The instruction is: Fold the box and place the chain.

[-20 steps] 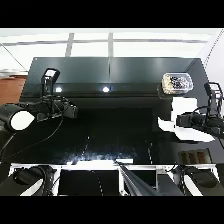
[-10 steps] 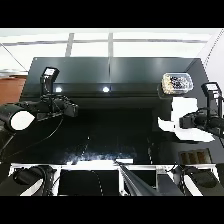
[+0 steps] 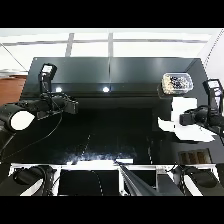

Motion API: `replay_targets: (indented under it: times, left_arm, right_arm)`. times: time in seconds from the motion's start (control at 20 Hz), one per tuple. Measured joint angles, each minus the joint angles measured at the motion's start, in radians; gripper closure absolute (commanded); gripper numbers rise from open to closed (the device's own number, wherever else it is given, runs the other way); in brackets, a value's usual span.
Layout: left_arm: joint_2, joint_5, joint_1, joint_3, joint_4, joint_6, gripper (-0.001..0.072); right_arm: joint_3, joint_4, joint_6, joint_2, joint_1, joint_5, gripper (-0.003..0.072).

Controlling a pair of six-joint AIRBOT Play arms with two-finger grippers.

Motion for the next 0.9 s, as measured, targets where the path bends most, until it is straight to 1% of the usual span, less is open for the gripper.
replay_targets:
  times: [0.05, 0.1, 0.15, 0.2, 0.25, 0.45, 0.55, 0.65, 0.7, 0.8, 0.9]
  left_arm:
    - [0.0, 0.011, 0.0, 0.0, -0.002, 0.0, 0.0672]
    - [-0.002, 0.017, 0.0, 0.0, -0.003, 0.0, 0.0535]
    - [-0.004, 0.018, 0.0, 0.0, -0.005, 0.002, 0.0264]
    - [-0.006, 0.021, 0.0, 0.0, -0.009, 0.002, -0.001]
    - [-0.008, 0.016, 0.0, 0.0, -0.02, -0.001, 0.0003]
    - [-0.011, -0.043, -0.001, 0.0, -0.063, -0.001, 0.0002]
    - [-0.013, -0.069, -0.001, 0.0, -0.074, -0.001, 0.0002]
    - [-0.013, -0.087, -0.001, 0.0, -0.09, -0.001, 0.0002]
    - [-0.013, -0.091, -0.001, 0.0, -0.098, -0.001, 0.0003]
    - [-0.013, -0.099, -0.001, 0.0, -0.116, -0.001, 0.0003]
    - [-0.013, -0.103, -0.001, 0.0, -0.125, -0.001, 0.0003]
  right_arm:
    - [-0.001, 0.016, 0.003, 0.0, 0.0, -0.032, 0.0665]
    - [-0.002, 0.035, 0.014, -0.001, 0.0, -0.06, 0.0665]
    - [-0.005, 0.053, 0.024, -0.003, 0.0, -0.087, 0.0643]
    - [-0.013, 0.07, 0.033, -0.008, 0.0, -0.112, 0.0355]
    - [-0.024, 0.085, 0.04, -0.015, 0.0, -0.136, -0.0034]
    - [-0.066, 0.089, 0.093, -0.076, -0.004, -0.18, -0.0034]
    - [-0.045, -0.029, 0.213, -0.125, -0.042, -0.177, -0.0034]
    - [0.016, -0.153, 0.341, -0.178, -0.132, -0.154, -0.0034]
    - [0.054, -0.201, 0.385, -0.211, -0.2, -0.142, -0.0034]
    - [0.114, -0.262, 0.42, -0.281, -0.338, -0.093, -0.0034]
    - [0.148, -0.297, 0.409, -0.343, -0.465, -0.04, -0.0034]
